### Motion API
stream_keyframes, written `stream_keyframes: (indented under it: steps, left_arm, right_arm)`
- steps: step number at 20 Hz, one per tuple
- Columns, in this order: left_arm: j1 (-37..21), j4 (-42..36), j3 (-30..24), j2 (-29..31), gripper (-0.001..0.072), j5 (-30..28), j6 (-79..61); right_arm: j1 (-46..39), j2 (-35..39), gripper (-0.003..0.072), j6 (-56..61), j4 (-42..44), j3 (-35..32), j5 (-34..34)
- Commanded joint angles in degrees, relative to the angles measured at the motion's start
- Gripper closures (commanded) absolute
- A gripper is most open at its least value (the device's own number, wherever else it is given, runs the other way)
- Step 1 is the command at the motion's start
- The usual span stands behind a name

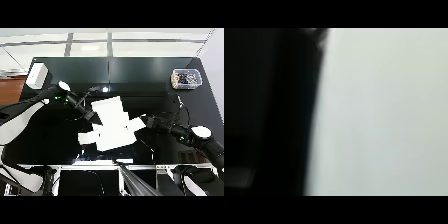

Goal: Fold the box and place the chain.

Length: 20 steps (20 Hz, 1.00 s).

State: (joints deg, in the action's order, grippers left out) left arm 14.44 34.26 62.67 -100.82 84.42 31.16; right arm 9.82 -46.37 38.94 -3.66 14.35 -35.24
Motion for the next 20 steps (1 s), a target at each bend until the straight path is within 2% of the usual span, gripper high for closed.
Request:
stream_keyframes:
  steps: [1,2,3,4,5,7,8,9,11,13,16,18,20]
  left_arm:
    - [0.0,-1.7,0.1,0.0,0.0646,0.5,-1.4]
    - [0.0,-1.7,0.1,0.0,0.0651,1.2,-1.5]
    - [0.0,-1.6,0.1,0.0,0.0683,2.1,-2.1]
    - [0.0,-1.5,0.1,0.0,0.0684,2.9,-2.1]
    - [0.0,-1.3,0.1,0.4,0.0684,3.2,-1.9]
    - [0.2,-0.7,0.0,2.7,0.0687,2.9,-0.7]
    - [0.5,-0.7,-0.9,5.0,0.0687,0.8,-0.8]
    - [1.2,-0.7,-2.7,8.2,0.0687,-3.6,-1.8]
    - [3.4,-1.6,-6.5,14.1,0.0686,-11.8,-9.1]
    - [6.1,-0.1,-7.4,17.0,0.0686,-15.4,-18.8]
    - [11.1,11.6,-6.8,17.3,0.0685,-17.6,-37.4]
    - [13.7,13.7,-6.8,16.9,0.0685,-23.1,-34.5]
    - [14.6,13.2,-6.8,15.9,0.0684,-27.7,-32.3]
  right_arm:
    - [0.1,0.0,0.0671,0.0,0.0,0.0,-0.3]
    - [0.1,0.0,0.0670,0.0,0.0,0.0,-0.3]
    - [-0.1,0.0,0.0576,0.0,-0.1,0.0,-0.1]
    - [-0.7,0.0,0.0211,0.0,0.0,0.2,-0.3]
    - [-1.9,0.0,-0.0016,0.0,-0.6,1.0,-2.3]
    - [-5.5,0.0,-0.0015,-0.4,-10.1,5.6,-11.3]
    - [-6.9,0.0,-0.0015,-0.4,-19.5,9.4,-16.3]
    - [-7.2,0.0,-0.0015,-0.4,-28.7,13.3,-20.0]
    - [-6.9,0.0,-0.0015,-1.0,-36.1,18.8,-23.4]
    - [-5.8,0.0,-0.0015,-7.9,-36.5,20.9,-22.1]
    - [-0.5,0.0,-0.0014,-18.6,-43.1,20.9,-16.1]
    - [4.2,0.0,-0.0015,-19.8,-50.9,20.6,-12.7]
    - [6.9,-0.3,-0.0014,-19.7,-57.8,20.2,-12.0]
